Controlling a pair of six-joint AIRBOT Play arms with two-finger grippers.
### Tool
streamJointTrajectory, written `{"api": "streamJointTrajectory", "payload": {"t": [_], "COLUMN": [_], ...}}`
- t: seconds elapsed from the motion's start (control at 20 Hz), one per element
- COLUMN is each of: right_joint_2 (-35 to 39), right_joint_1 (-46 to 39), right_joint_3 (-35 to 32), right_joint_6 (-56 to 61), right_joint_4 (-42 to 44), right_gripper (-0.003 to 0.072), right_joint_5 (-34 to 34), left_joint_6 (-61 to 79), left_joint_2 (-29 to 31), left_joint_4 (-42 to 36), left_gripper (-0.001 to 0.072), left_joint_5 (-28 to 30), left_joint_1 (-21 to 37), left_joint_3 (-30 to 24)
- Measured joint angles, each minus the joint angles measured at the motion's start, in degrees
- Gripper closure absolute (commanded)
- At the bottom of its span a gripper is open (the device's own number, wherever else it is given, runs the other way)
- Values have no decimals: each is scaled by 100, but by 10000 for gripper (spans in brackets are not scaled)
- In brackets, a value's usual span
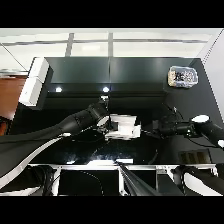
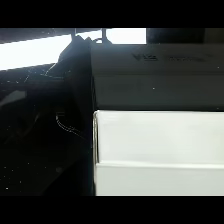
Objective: Fold the box and place the chain.
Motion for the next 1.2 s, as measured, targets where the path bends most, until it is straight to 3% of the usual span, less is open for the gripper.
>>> {"api": "streamJointTrajectory", "payload": {"t": [0.15, 0.35, 0.45, 0.55, 0.9, 1.0, 1.2], "right_joint_2": [-28, -39, -39, -39, -39, -39, -39], "right_joint_1": [103, 625, 1060, 1528, 2780, 2957, 3342], "right_joint_3": [208, 328, 433, 588, 1257, 1368, 1613], "right_joint_6": [-229, -118, 96, 459, 2444, 2898, 3786], "right_joint_4": [234, 339, 337, 157, -1491, -1873, -2658], "right_gripper": [71, 92, 205, 220, 226, 333, 333], "right_joint_5": [363, 334, 111, -195, -887, -951, -1003], "left_joint_6": [0, 0, 0, 0, -4, -9, -7], "left_joint_2": [0, 0, 0, 0, 0, 0, 0], "left_joint_4": [0, 0, 2, 0, 2, 2, 2], "left_gripper": [681, 681, 681, 681, 681, 681, 681], "left_joint_5": [-2, -2, -2, -2, -4, 7, 4], "left_joint_1": [0, 0, 0, 0, 0, 0, 0], "left_joint_3": [0, 0, 0, 0, 0, 0, 0]}}
